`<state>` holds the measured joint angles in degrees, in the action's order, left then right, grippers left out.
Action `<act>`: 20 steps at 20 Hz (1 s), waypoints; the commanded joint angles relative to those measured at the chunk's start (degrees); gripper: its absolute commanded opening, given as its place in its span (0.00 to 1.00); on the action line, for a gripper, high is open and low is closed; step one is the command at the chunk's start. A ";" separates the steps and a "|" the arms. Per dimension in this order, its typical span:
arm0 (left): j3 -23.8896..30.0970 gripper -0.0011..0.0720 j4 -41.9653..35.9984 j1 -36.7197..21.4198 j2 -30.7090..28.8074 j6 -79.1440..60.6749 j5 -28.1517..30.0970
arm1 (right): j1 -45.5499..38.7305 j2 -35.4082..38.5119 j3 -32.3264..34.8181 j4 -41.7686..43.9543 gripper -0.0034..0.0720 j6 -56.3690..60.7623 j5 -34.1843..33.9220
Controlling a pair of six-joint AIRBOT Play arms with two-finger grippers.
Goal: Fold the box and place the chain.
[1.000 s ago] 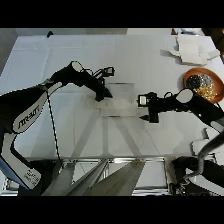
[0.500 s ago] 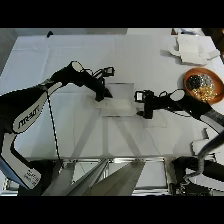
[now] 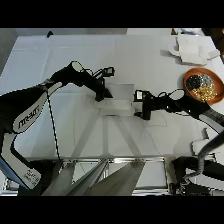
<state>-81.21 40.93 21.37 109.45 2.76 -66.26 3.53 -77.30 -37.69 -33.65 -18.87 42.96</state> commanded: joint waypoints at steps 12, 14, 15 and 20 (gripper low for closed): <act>0.02 0.03 0.00 0.04 0.04 0.09 0.04 | 0.02 -0.04 0.00 -0.57 0.97 16.20 -1.60; 0.02 0.03 0.00 0.04 0.04 0.09 0.04 | -0.02 -0.04 -0.04 -0.50 0.97 17.66 -1.73; 0.02 0.03 0.00 0.04 0.04 0.09 0.04 | -0.24 -0.04 -0.04 -0.35 0.97 17.66 -1.55; 0.02 0.03 0.00 0.04 0.04 0.09 0.04 | -3.32 -1.14 -1.40 -0.37 0.97 17.55 3.17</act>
